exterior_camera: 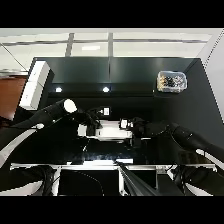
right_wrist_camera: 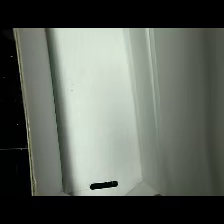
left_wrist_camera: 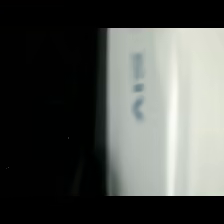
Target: Fold the box and place the chain.
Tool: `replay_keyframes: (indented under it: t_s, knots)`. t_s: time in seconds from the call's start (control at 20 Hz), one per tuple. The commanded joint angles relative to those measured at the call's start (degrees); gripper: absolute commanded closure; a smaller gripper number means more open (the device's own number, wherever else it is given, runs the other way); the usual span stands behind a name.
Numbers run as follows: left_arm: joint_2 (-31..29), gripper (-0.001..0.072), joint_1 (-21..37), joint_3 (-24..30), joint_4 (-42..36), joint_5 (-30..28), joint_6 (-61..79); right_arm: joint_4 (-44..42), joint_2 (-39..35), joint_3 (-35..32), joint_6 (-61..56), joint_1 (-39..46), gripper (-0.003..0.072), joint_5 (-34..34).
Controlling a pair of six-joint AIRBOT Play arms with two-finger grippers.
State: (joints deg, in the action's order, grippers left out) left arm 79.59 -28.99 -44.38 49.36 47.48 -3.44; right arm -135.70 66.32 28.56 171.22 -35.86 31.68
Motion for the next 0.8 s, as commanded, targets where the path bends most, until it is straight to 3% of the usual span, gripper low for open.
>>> replay_keyframes:
  t_s: [0.0,0.05,0.15,0.25,0.35,0.5,0.65,0.7,0.75]
  knots:
    - [-1.1,0.0179,0.1,-0.1,-0.5,0.7,0.0,0.2,0.0,0.1,-0.2,0.0,0.0140,-0.9]
    - [-1.6,0.0119,0.1,-0.3,-0.4,0.8,0.0,0.2,0.0,0.1,-0.2,0.0,0.0140,-1.2]
    - [-3.1,0.0114,0.1,-0.7,-0.3,0.9,0.0,0.2,0.0,0.1,-0.3,0.0,0.0141,-1.5]
    - [-5.1,-0.0001,0.1,-0.8,-0.3,0.7,0.0,0.2,0.0,0.1,-0.4,0.0,0.0141,-1.5]
    - [-7.0,-0.0001,0.7,-0.9,0.1,1.9,-0.6,0.3,0.0,0.1,-0.4,0.0,0.0141,-1.5]
    - [-11.3,-0.0001,3.1,-0.9,7.6,3.6,-11.0,0.3,0.0,0.1,-0.4,0.0,0.0141,-1.5]
    - [-17.1,0.0000,7.6,-0.9,11.3,11.4,-20.5,0.3,0.0,0.1,-0.4,0.0,0.0141,-1.5]
    - [-18.9,0.0052,8.8,-0.9,11.2,14.6,-24.3,0.3,0.0,0.1,-0.4,0.0,0.0141,-1.5]
    - [-20.4,0.0236,9.7,-0.9,11.3,17.7,-28.0,0.3,0.0,0.1,-0.4,0.0,0.0140,-1.5]
